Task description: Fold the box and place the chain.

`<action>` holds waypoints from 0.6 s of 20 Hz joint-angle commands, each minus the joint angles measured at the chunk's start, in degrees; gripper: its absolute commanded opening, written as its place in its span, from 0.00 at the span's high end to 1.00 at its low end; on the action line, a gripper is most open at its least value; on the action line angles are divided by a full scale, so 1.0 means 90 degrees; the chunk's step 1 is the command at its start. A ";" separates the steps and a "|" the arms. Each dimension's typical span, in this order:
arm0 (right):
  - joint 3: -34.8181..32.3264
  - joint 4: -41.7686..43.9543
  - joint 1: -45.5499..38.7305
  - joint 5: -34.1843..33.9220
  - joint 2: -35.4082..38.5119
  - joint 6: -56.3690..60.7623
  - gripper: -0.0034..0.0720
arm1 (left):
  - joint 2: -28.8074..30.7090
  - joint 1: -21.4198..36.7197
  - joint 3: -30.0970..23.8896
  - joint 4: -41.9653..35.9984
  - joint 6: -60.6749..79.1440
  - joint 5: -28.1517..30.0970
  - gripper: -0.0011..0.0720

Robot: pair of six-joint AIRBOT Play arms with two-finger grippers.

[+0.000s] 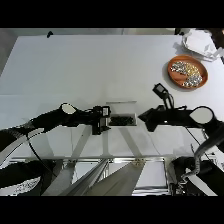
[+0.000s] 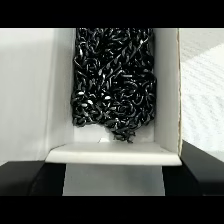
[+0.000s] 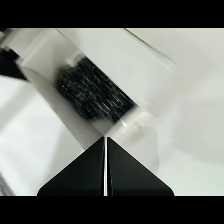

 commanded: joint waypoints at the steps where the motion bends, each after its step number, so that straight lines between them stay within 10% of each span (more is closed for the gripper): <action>1: 0.0007 -0.0988 -0.1447 0.0260 0.0124 0.1144 0.94 | 0.0005 -0.0002 -0.0002 0.0002 0.0002 0.0000 0.61; 5: 0.0083 0.0073 -0.1178 -0.1831 -0.0760 0.0498 0.94 | 0.0005 -0.0002 -0.0002 0.0002 0.0002 0.0002 0.61; 12: 0.2756 0.0775 0.0452 -0.0826 -0.3699 -0.0457 0.94 | 0.0005 -0.0002 -0.0002 0.0002 0.0002 0.0002 0.61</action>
